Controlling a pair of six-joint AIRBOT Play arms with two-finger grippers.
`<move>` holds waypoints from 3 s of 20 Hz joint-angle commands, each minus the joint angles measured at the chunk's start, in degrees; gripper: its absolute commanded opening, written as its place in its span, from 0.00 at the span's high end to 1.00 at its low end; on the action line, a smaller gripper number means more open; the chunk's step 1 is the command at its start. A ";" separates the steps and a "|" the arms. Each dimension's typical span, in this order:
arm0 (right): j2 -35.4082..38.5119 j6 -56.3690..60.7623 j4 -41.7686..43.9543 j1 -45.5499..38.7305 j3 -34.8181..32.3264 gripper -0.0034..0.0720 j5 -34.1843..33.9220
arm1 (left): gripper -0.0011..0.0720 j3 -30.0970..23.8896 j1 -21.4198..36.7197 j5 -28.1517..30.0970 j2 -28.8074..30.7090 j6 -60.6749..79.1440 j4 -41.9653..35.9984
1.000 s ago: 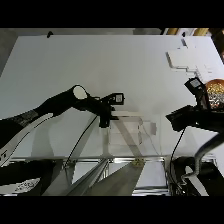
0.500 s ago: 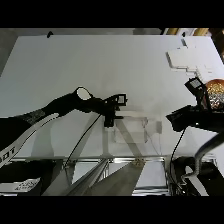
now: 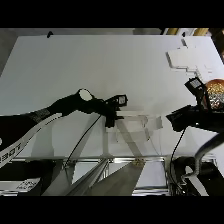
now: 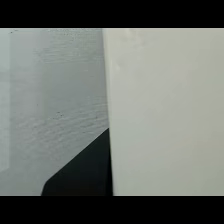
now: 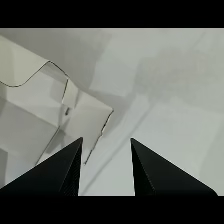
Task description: Fold the box and place the chain.
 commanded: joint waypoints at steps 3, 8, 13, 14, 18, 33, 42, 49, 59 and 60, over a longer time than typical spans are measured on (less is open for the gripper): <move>0.04 0.02 0.00 0.04 0.00 0.51 -0.46 | 0.98 0.02 -3.13 3.85 1.73 -5.03 6.47; 0.04 0.02 0.00 0.04 0.00 0.51 -0.39 | 0.98 0.02 -5.84 7.85 1.70 -7.76 10.49; 0.04 0.02 0.00 0.04 0.00 0.51 -0.35 | 0.98 0.02 -5.73 7.85 1.73 -7.76 10.49; 0.04 0.02 0.00 0.04 0.00 0.51 -0.35 | 0.98 0.02 -5.73 7.87 1.70 -7.76 10.49; 0.04 0.02 0.00 0.04 -0.02 0.51 -0.35 | 0.97 0.02 -5.73 7.87 1.70 -7.74 10.56; 0.04 0.02 0.00 0.04 0.00 0.51 -0.33 | 0.97 0.02 -5.86 8.72 3.48 -7.52 11.02; 0.04 0.02 -0.42 0.04 0.00 0.51 -0.31 | 0.97 0.00 -5.81 8.66 1.86 -7.52 11.02; 0.04 0.02 -0.66 0.04 -0.02 0.51 -0.28 | 0.97 0.00 -5.81 8.66 1.55 -7.54 11.02; 0.04 0.02 -0.66 0.04 -0.02 0.51 0.57 | 0.97 0.00 -5.84 8.66 1.60 -7.54 10.97; 0.04 0.02 -0.66 0.04 -0.02 0.51 0.57 | 0.97 0.00 -5.84 8.66 1.60 -7.54 10.99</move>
